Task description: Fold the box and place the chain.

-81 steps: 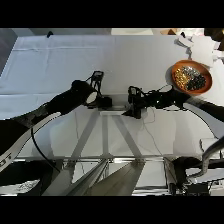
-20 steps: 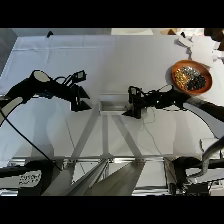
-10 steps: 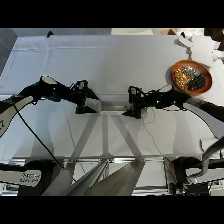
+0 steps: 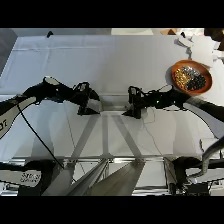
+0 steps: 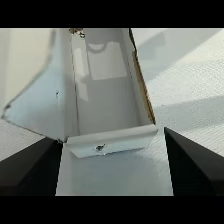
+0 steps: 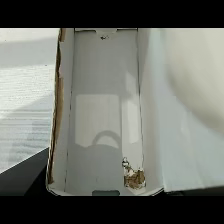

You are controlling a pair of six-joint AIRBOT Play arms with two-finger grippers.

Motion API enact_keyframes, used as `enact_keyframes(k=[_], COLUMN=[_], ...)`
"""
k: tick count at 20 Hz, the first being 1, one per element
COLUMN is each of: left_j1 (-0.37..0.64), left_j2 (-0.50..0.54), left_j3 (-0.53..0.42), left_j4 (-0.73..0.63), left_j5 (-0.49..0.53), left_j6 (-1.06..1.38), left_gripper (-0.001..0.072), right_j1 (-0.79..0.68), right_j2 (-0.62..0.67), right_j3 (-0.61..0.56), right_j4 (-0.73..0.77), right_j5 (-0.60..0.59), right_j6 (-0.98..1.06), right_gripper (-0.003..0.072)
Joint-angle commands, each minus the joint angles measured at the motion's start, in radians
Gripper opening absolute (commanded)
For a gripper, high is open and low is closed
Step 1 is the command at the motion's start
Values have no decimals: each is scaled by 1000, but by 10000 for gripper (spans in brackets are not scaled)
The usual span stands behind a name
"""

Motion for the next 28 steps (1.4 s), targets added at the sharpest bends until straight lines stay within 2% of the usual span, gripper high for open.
enact_keyframes(k=[1, 7, 14, 20, 21, 23, 25, 27, 28], left_j1=[-5, -23, -75, -101, -106, -117, -117, -117, -117], left_j2=[-26, -44, -37, -34, -34, -33, -32, -32, -32], left_j3=[0, 3, 3, 3, 3, 3, 3, 3, 3], left_j4=[-3, -79, -35, 3, 2, 7, 9, 9, 9], left_j5=[0, 72, 155, 181, 203, 231, 226, 226, 226], left_j6=[-18, -47, -97, -111, -127, -148, -147, -147, -147], left_gripper=[699, 699, 698, 694, 677, 546, 468, 343, 326], right_j1=[0, 0, 0, 0, 0, 0, 0, 0, 0], right_j2=[0, 0, 0, 0, 0, 0, 0, 0, 0], right_j3=[0, 0, 0, 0, 0, 0, 0, 0, 0], right_j4=[0, 0, 0, 0, 0, 0, 0, 0, 0], right_j5=[0, 0, 0, 0, 0, 0, 0, 0, 0], right_j6=[0, 0, 0, 0, 0, 0, 0, 0, 0], right_gripper=[516, 517, 516, 517, 517, 517, 517, 517, 517])
